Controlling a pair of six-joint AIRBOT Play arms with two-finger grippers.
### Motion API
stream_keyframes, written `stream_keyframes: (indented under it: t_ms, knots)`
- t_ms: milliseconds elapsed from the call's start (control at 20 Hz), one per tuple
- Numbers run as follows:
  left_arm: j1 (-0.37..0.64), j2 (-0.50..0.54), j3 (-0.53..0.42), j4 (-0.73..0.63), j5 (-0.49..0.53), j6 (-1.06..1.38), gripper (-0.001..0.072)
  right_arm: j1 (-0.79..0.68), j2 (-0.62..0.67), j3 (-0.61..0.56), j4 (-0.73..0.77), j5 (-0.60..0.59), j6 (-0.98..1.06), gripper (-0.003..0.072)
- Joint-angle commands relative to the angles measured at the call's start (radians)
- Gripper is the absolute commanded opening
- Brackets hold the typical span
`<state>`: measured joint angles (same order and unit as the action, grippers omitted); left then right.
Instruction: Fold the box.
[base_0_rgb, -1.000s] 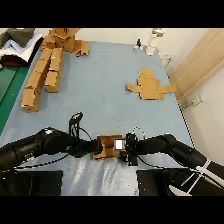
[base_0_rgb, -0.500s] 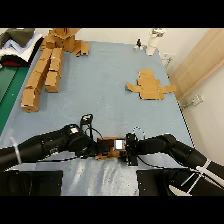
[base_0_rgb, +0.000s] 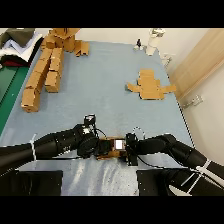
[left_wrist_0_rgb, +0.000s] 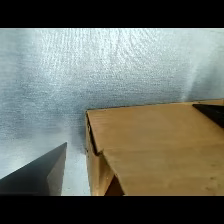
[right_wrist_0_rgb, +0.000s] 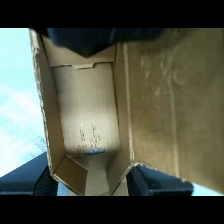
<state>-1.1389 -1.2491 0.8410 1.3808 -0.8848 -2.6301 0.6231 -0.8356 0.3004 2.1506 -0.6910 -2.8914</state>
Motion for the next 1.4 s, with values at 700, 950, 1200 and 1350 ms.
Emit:
stream_keyframes:
  t_ms: [700, 950, 1200, 1350]
  knots:
    - [-0.034, -0.159, 0.156, 0.056, -0.23, -0.032, 0.0402, 0.0, 0.001, 0.0, 0.0, 0.0, 0.0, 0.0483]
    - [-0.064, -0.185, 0.157, 0.061, -0.187, -0.039, 0.0344, 0.0, 0.001, 0.0, 0.0, 0.0, 0.0, 0.0482]
    - [-0.065, -0.185, 0.159, 0.084, -0.118, -0.054, 0.0013, 0.0, 0.001, 0.0, 0.0, 0.0, 0.0, 0.0482]
    - [-0.064, -0.184, 0.159, 0.074, -0.118, -0.03, 0.0014, 0.0, 0.001, 0.0, 0.0, 0.0, 0.0, 0.0482]
